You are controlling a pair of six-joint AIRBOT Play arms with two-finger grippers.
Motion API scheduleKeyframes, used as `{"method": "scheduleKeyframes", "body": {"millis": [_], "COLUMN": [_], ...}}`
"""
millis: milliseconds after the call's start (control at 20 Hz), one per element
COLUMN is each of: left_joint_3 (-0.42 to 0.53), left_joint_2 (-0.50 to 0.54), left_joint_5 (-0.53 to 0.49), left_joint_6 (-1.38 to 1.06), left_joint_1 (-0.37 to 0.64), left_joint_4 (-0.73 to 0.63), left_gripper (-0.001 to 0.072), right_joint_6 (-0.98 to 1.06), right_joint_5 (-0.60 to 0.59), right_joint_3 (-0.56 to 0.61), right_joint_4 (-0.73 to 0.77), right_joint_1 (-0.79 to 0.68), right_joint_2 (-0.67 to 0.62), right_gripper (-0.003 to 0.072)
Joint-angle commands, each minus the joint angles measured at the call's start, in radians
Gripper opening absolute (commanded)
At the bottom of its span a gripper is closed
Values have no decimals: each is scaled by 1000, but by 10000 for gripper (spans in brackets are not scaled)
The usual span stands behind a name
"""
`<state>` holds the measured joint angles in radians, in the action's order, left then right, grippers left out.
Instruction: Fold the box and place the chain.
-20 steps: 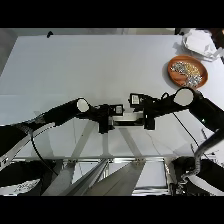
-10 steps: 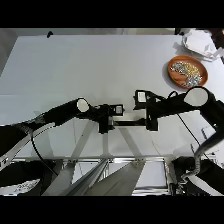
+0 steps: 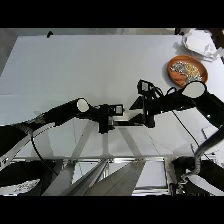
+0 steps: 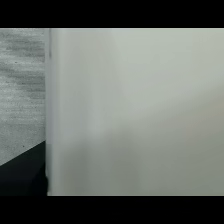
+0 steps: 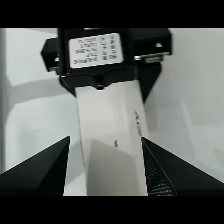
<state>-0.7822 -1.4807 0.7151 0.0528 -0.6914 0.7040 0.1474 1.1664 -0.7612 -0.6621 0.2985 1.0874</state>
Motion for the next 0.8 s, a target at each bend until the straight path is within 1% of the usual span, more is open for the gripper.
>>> {"method": "scheduleKeyframes", "body": {"millis": [0, 150, 250, 450, 550, 650, 750], "left_joint_3": [-1, -1, -1, -1, -1, -1, -1], "left_joint_2": [0, 0, 0, 0, 0, 0, 0], "left_joint_5": [0, 0, 0, 0, 0, 0, 0], "left_joint_6": [0, 0, 0, 0, 0, 0, 0], "left_joint_1": [0, 0, 0, 0, 0, 0, 0], "left_joint_4": [0, 0, 0, 0, 0, 0, 0], "left_gripper": [270, 270, 270, 270, 270, 270, 270], "right_joint_6": [11, 21, 21, -3, -3, -3, -2], "right_joint_5": [25, -13, -27, -60, -60, -90, -86], "right_joint_3": [-1, -1, -1, -4, -18, -23, -23], "right_joint_4": [-44, -83, -56, 49, 48, 47, 26], "right_joint_1": [12, 12, 11, 11, 11, 11, 11], "right_joint_2": [29, 29, 29, 29, 29, 29, 53], "right_gripper": [463, 462, 462, 462, 462, 462, 462]}}
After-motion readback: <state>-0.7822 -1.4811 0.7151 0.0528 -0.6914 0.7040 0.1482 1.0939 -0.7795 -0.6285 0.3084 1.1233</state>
